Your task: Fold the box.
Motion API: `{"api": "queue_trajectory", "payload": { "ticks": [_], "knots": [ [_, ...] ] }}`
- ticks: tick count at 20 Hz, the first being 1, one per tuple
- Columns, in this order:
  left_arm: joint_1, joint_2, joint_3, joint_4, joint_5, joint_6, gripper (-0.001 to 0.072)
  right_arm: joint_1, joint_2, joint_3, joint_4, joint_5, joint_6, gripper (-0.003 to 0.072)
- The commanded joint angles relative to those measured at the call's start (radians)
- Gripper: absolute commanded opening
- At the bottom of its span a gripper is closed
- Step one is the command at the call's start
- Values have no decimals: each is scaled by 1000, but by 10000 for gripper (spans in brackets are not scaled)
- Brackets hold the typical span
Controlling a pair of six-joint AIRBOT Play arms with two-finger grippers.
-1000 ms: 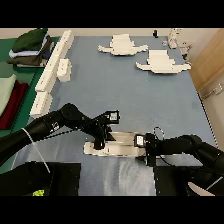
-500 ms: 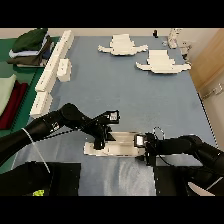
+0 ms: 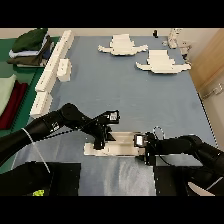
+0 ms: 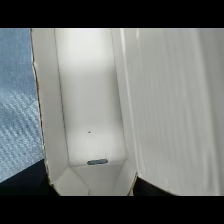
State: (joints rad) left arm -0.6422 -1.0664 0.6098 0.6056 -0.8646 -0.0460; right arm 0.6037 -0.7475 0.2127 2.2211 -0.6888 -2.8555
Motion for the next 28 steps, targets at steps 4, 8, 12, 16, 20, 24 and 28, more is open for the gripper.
{"api": "queue_trajectory", "payload": {
  "ticks": [4,8,12,16,20,24,28],
  "knots": [
    [0,1,1,-1,0,1,16,-1,1,1,0,0,1,520],
    [0,1,1,-7,1,1,16,-1,1,1,0,0,1,520],
    [0,1,1,-7,1,1,16,-1,1,1,0,0,1,520],
    [0,1,1,-7,1,0,18,-1,1,1,0,0,1,521],
    [1,2,1,-7,1,-1,412,-1,1,1,0,0,1,520],
    [16,44,2,109,-3,-151,415,-1,1,1,-1,0,1,520],
    [109,196,14,353,-163,-509,411,-1,1,1,-7,0,1,520]
  ]
}}
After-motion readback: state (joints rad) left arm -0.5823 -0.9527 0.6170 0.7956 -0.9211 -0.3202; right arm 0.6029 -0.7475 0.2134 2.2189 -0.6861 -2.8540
